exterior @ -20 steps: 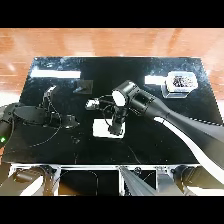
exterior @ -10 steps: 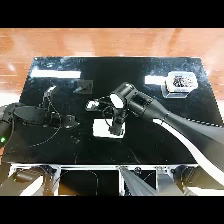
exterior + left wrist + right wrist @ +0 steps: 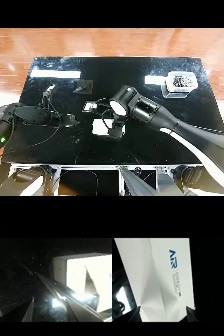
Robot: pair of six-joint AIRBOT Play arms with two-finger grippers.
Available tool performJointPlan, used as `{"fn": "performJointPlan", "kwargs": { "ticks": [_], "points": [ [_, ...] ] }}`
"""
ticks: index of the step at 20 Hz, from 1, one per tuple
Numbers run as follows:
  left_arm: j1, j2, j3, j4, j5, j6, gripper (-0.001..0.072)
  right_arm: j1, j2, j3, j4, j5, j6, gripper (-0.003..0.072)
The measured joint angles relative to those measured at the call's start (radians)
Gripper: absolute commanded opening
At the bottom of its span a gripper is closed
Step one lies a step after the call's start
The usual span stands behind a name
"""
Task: Fold the box and place the chain.
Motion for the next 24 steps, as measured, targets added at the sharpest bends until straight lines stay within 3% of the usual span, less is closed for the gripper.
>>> {"fn": "performJointPlan", "kwargs": {
  "ticks": [10, 22, 24],
  "points": [
    [0.0, 0.0, 0.0, 0.011, -0.047, 0.003, 0.0506, 0.012, 0.02, -0.088, -0.075, -0.161, -0.035, 0.072],
    [0.0, 0.0, 0.0, 0.013, -0.06, 0.003, 0.0507, 0.013, -0.005, -0.097, -0.055, -0.161, -0.065, 0.072],
    [0.0, 0.0, 0.0, 0.013, -0.06, 0.003, 0.0507, 0.013, -0.013, -0.097, -0.056, -0.162, -0.065, 0.0692]
  ]
}}
